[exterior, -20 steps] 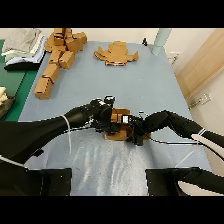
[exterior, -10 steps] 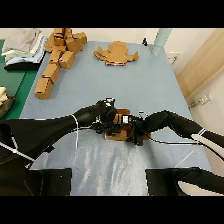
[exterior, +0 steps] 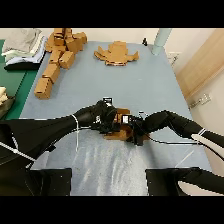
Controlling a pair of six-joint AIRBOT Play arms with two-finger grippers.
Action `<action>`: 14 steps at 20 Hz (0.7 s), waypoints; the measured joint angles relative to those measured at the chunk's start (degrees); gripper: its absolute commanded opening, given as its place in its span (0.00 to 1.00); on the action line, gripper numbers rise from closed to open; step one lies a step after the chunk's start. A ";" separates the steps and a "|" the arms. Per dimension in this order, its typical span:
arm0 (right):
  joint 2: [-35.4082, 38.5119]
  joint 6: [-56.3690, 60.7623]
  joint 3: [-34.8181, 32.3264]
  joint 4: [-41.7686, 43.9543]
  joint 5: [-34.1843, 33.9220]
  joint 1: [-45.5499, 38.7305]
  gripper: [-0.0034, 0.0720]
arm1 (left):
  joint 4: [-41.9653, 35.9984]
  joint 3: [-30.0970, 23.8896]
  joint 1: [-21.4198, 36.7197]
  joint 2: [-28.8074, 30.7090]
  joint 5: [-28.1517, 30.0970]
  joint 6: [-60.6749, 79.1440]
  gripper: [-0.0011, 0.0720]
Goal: Fold the box.
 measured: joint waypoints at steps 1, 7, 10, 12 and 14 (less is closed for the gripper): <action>0.00 0.00 0.00 0.00 0.00 0.00 0.82 | 0.13 0.00 0.00 0.00 0.07 -0.04 0.03; 0.00 0.00 0.00 0.00 0.00 0.00 0.82 | 0.46 0.00 -0.02 -0.02 0.15 -0.22 0.03; 0.00 0.00 0.00 0.00 0.00 0.00 0.82 | 0.52 0.00 -0.02 -0.02 0.11 -0.20 0.03; 0.00 0.00 0.00 0.00 -0.02 0.00 0.82 | 0.55 0.00 -0.02 -0.02 0.07 -0.20 0.04; 0.00 0.00 0.00 0.00 0.00 0.00 0.82 | 0.74 0.00 -0.02 -0.07 -0.35 0.07 0.68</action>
